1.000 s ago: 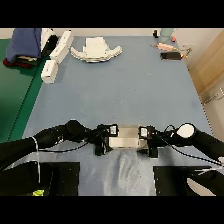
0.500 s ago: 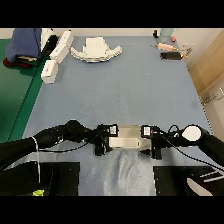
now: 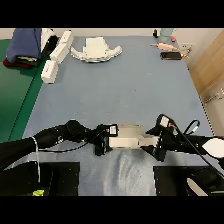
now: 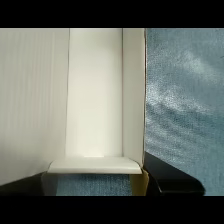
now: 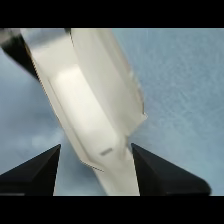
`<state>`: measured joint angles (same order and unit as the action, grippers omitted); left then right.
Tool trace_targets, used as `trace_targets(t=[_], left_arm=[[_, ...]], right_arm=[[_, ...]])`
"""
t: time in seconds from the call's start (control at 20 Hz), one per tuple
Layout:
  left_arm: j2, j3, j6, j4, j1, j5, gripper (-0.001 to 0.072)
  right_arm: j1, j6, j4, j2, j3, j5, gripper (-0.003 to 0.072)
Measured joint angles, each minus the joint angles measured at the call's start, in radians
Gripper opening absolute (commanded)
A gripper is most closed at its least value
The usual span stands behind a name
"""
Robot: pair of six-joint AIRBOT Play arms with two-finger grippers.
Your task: Fold the box.
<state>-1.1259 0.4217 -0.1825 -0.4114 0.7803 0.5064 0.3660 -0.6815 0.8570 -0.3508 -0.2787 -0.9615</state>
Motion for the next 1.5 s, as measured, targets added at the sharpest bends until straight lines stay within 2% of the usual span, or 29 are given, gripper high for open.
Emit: trace_targets(t=[0.2, 0.35, 0.4, 0.45, 0.5, 0.55, 0.8, 0.95, 1.1, 1.3, 1.5], left_arm=[[0.0, 0.0, 0.0, 0.0, 0.0, 0.0, 0.0515], [0.0, 0.0, 0.0, 0.0, 0.0, 0.0, 0.0515], [0.0, 0.0, 0.0, 0.0, 0.0, 0.0, 0.0515], [0.0, 0.0, 0.0, 0.0, 0.0, 0.0, 0.0515], [0.0, 0.0, 0.0, 0.0, 0.0, 0.0, 0.0515], [0.0, 0.0, 0.0, 0.0, 0.0, 0.0, 0.0514], [0.0, 0.0, 0.0, 0.0, 0.0, 0.0, 0.0514], [0.0, 0.0, 0.0, 0.0, 0.0, 0.0, 0.0515], [0.0, 0.0, 0.0, 0.0, 0.0, 0.0, 0.0515], [0.0, 0.0, 0.0, 0.0, 0.0, 0.0, 0.0515], [0.0, 0.0, 0.002, 0.0, 0.0, -0.001, 0.0515]], right_arm=[[0.0, -0.493, -0.12, 0.046, 0.0, -0.002, 0.072], [0.002, -0.722, -0.171, 0.035, 0.0, -0.003, 0.0705], [0.002, -0.767, -0.186, 0.02, 0.0, -0.005, 0.0552], [0.002, -0.801, -0.202, -0.001, 0.0, -0.006, 0.0298], [0.002, -0.823, -0.22, -0.027, 0.0, -0.007, 0.0104], [0.002, -0.836, -0.246, -0.056, 0.0, -0.006, 0.0067], [0.003, -0.632, -0.489, -0.241, -0.014, 0.051, 0.0035], [0.003, -0.514, -0.562, -0.375, -0.068, 0.113, 0.0032], [0.002, -0.46, -0.54, -0.507, -0.129, 0.179, 0.0017], [0.004, -0.419, -0.486, -0.679, -0.172, 0.204, 0.0003], [0.004, -0.362, -0.461, -0.772, -0.185, 0.204, 0.0003]])
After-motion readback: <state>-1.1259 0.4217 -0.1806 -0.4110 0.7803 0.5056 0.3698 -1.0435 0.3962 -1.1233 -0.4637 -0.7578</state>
